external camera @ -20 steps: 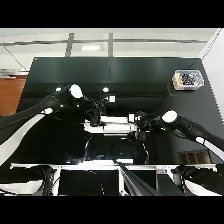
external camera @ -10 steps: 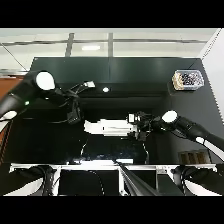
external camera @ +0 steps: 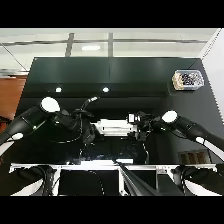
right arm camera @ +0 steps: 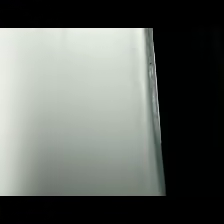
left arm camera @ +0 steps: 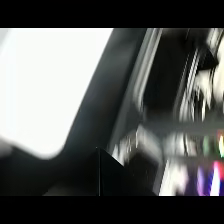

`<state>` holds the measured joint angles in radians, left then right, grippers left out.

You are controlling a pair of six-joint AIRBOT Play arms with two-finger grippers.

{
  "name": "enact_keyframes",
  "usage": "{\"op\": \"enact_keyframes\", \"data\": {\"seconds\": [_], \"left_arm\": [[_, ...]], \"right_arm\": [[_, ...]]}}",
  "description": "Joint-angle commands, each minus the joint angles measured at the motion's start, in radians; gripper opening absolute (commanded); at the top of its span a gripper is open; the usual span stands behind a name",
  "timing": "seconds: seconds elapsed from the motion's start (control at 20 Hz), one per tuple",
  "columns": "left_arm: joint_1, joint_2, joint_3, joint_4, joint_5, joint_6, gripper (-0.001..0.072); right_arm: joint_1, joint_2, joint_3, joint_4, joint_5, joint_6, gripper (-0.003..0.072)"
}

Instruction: Fold the box and place the chain.

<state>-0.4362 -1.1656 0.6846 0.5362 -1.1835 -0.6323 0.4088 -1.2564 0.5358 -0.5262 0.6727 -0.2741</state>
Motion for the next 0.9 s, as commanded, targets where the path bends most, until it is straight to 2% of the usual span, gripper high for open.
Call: {"op": "enact_keyframes", "data": {"seconds": [0.0, 0.15, 0.25, 0.45, 0.55, 0.65, 0.75, 0.85], "left_arm": [[-0.007, 0.002, -0.039, -0.319, 0.303, 0.265, 0.0028], [-0.004, -0.001, -0.038, -0.302, 0.564, 0.293, 0.0028], [-0.004, -0.022, -0.029, -0.229, 0.629, 0.281, 0.0028], [-0.019, -0.149, 0.044, -0.122, 0.574, 0.245, 0.0028], [-0.021, -0.218, 0.105, 0.046, 0.546, 0.091, 0.0028], [-0.021, -0.267, 0.160, 0.174, 0.441, 0.008, 0.0028], [-0.021, -0.297, 0.201, 0.246, 0.318, 0.007, 0.0028], [-0.021, -0.301, 0.219, 0.252, 0.285, 0.007, 0.0028]], "right_arm": [[0.001, 0.000, 0.000, 0.001, -0.001, 0.000, 0.0131], [0.001, 0.000, 0.000, 0.001, -0.003, 0.000, 0.0130], [0.001, 0.000, 0.000, 0.001, -0.003, 0.000, 0.0130], [0.001, 0.000, 0.000, 0.001, -0.004, 0.000, 0.0130], [0.001, 0.000, 0.000, 0.002, -0.004, 0.000, 0.0130], [0.001, 0.000, 0.000, 0.001, -0.004, 0.000, 0.0130], [0.001, 0.000, 0.000, 0.002, -0.004, 0.001, 0.0131], [0.001, 0.000, 0.000, 0.002, -0.005, 0.001, 0.0130]]}}
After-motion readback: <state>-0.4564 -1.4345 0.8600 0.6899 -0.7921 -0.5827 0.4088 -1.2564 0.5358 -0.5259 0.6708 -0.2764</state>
